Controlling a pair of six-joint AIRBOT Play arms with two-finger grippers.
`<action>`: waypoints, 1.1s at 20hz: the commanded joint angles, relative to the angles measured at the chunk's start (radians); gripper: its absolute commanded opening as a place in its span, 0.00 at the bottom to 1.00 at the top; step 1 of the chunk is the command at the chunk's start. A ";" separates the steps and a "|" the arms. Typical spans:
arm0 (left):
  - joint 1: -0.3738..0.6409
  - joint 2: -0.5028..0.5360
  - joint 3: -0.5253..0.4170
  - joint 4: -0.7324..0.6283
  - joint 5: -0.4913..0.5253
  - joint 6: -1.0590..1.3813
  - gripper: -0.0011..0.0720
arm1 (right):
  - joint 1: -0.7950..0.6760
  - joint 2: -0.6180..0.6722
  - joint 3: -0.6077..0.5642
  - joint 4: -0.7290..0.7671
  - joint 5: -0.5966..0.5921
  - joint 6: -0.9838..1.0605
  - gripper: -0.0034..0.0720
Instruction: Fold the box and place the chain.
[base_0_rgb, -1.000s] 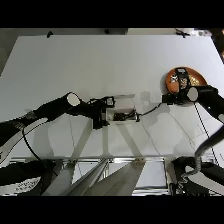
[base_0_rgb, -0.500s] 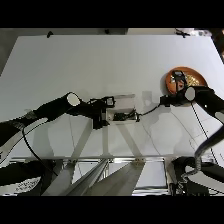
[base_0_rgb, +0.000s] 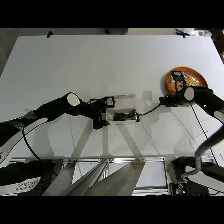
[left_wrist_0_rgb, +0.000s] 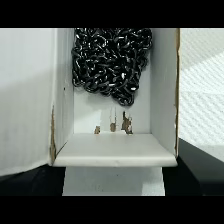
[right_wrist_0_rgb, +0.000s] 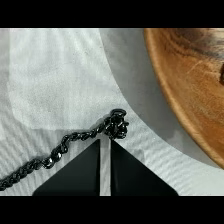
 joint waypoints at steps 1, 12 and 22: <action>-0.001 0.000 0.000 0.000 0.000 0.000 0.55 | -0.001 0.000 0.001 -0.004 -0.004 0.000 0.09; -0.001 0.000 0.000 0.000 0.000 0.000 0.55 | -0.001 0.148 0.002 -0.002 0.050 -0.009 0.06; -0.001 0.000 0.000 0.000 0.000 0.000 0.55 | -0.001 0.125 0.002 -0.003 0.010 -0.057 0.56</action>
